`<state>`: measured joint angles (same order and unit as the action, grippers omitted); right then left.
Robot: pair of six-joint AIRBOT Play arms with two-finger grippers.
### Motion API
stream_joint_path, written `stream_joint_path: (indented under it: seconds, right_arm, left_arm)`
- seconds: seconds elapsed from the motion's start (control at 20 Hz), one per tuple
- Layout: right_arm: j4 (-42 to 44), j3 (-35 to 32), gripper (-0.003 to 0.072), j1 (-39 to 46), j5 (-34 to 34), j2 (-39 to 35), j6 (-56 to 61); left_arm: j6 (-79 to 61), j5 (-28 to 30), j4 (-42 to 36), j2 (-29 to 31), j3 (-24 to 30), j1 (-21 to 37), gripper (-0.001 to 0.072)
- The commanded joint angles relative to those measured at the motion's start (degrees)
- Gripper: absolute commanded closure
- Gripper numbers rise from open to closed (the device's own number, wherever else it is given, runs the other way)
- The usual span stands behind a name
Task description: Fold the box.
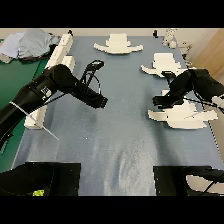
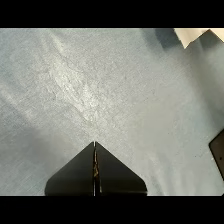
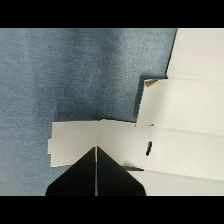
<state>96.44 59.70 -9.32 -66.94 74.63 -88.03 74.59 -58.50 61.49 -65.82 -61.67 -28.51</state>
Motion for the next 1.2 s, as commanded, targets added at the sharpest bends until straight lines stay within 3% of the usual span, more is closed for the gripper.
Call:
stream_joint_path:
  seconds: [0.0,0.75,1.0,1.1,1.15]
  right_arm:
    - [0.00,0.04,0.0669,0.00,0.00,0.04,0.00]
    - [0.48,0.04,0.0668,0.00,0.07,0.04,0.20]
    - [14.25,0.15,0.0671,0.00,0.50,0.02,7.04]
    - [11.93,2.86,0.0680,0.94,-0.42,0.04,10.84]
    - [8.90,6.19,0.0623,2.89,-3.06,0.07,12.66]
  left_arm:
    - [0.00,0.00,0.02,0.04,0.00,-0.02,0.0694]
    - [0.00,0.00,0.02,0.04,0.00,-0.02,0.0694]
    - [0.00,0.02,0.00,0.04,0.00,-0.02,0.0694]
    - [0.00,0.07,0.00,0.04,0.00,-0.02,0.0694]
    - [0.00,0.07,0.00,0.04,0.00,-0.02,0.0694]
